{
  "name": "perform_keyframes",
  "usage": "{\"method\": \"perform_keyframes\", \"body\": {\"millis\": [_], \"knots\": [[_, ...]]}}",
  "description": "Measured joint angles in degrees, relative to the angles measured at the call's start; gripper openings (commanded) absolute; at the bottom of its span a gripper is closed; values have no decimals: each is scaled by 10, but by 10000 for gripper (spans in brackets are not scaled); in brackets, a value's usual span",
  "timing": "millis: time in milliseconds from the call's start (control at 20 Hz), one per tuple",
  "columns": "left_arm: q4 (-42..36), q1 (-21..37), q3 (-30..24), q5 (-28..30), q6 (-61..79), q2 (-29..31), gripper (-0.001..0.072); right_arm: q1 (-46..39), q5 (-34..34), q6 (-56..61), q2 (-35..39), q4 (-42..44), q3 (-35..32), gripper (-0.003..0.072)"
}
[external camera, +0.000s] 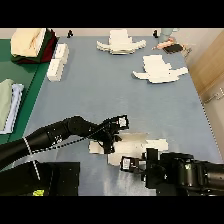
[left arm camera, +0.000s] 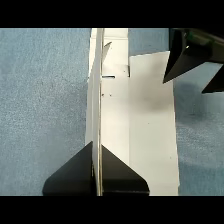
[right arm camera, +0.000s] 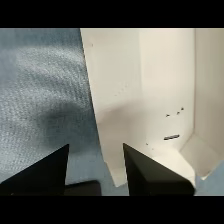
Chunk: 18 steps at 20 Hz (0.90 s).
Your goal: Fold the box.
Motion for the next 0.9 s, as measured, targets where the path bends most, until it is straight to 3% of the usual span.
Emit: {"method": "perform_keyframes", "body": {"millis": [300,650,900], "knots": [[0,0,0,0,0,0,22,27,-31,62,-59,-109,0,524],[0,0,0,0,0,0,21,31,-34,100,-76,-129,3,524],[0,0,0,0,0,0,21,31,3,177,-61,-146,25,523]]}}
